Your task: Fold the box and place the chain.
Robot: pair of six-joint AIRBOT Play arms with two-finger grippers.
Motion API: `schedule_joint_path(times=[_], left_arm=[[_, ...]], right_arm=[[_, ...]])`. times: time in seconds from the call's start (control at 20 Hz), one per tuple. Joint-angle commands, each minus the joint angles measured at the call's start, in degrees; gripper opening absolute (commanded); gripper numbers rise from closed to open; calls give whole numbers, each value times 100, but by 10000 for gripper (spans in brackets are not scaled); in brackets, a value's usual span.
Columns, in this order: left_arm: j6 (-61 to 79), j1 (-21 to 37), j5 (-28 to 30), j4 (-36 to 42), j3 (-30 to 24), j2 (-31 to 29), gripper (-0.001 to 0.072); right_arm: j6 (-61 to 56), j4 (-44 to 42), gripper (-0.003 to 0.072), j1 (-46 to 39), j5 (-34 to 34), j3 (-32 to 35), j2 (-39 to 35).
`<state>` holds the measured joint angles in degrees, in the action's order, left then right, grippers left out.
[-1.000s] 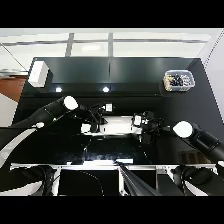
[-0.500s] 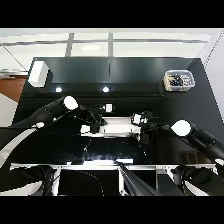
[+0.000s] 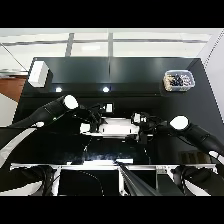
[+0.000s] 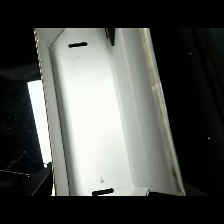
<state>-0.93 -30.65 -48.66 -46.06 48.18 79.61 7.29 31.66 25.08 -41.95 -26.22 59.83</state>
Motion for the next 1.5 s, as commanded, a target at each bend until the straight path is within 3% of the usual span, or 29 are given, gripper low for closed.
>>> schedule_joint_path(times=[0.0, 0.25, 0.65, 1.45], left_arm=[[-407, -2, -24, 26, 11, -9, 30], [-483, -68, -260, -15, 9, -9, 29], [-577, -103, -83, -144, -2, -7, 28], [-575, -103, -92, -146, -2, -4, 30]], right_arm=[[328, -184, 717, -33, -177, 4, 264], [409, -455, 710, -31, -197, 4, 664], [391, 273, 710, -39, -186, 7, 684], [365, 306, 708, -31, -90, 9, 787]])
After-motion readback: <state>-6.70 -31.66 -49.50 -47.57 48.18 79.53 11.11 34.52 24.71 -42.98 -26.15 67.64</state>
